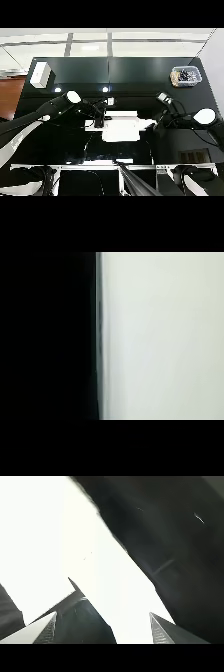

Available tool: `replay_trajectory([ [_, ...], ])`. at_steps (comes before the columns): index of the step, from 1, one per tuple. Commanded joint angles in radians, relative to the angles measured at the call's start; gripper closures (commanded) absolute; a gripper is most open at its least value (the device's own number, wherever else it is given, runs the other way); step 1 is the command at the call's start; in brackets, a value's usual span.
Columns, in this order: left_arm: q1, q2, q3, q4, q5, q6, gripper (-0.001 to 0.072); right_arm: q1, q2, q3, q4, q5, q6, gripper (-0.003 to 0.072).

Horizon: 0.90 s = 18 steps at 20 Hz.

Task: Fold the box and place the chain.

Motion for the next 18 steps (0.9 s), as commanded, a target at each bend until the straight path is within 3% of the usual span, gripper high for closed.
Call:
replay_trajectory([
  [1,0.000,-0.002,0.001,0.004,0.006,0.002,0.0684,0.109,-0.033,-0.002,-0.008,-0.038,-0.177,-0.0028],
  [6,0.000,-0.002,0.001,0.004,0.008,0.002,0.0684,0.237,-0.101,-0.002,-0.036,-0.014,-0.470,-0.0018],
  [13,0.000,-0.002,0.001,0.004,0.008,0.002,0.0684,0.254,-0.111,-0.002,-0.063,-0.011,-0.483,-0.0018],
  [18,0.000,-0.002,0.001,0.004,0.008,0.002,0.0684,0.265,-0.151,-0.002,-0.047,-0.076,-0.520,-0.0018],
])
